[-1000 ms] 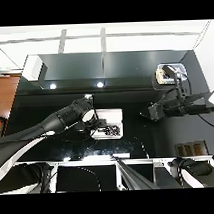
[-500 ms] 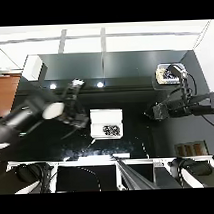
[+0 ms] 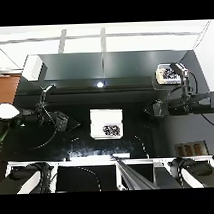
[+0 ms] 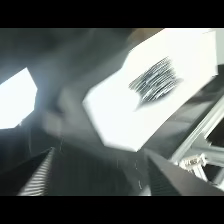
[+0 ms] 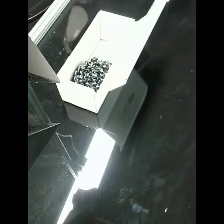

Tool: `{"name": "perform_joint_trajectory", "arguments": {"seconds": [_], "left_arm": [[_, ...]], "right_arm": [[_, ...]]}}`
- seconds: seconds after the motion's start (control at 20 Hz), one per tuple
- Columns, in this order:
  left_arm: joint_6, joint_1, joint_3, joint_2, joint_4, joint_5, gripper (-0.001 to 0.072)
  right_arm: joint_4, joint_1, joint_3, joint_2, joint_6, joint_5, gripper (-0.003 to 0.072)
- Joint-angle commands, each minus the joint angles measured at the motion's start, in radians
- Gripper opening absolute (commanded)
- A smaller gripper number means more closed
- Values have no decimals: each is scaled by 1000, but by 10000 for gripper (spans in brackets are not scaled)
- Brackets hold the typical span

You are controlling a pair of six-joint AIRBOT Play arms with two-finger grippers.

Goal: Fold the box and place the chain.

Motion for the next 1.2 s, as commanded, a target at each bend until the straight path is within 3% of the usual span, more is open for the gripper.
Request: {"name": "perform_joint_trajectory", "arguments": {"seconds": [0.0,0.15,0.5,0.7,1.15], "left_arm": [[685,28,-91,-21,-144,38,710],[816,-60,-91,-75,3,106,710],[874,-346,-91,-201,-23,280,709],[864,-354,-90,-223,-24,330,710],[906,-332,-88,-257,-103,310,708]], "right_arm": [[-1,0,0,1,3,-9,315],[-4,0,0,1,3,-18,315],[-4,1,0,1,2,-23,314],[-4,1,0,1,2,-28,314],[-5,1,0,1,2,-28,315]]}}
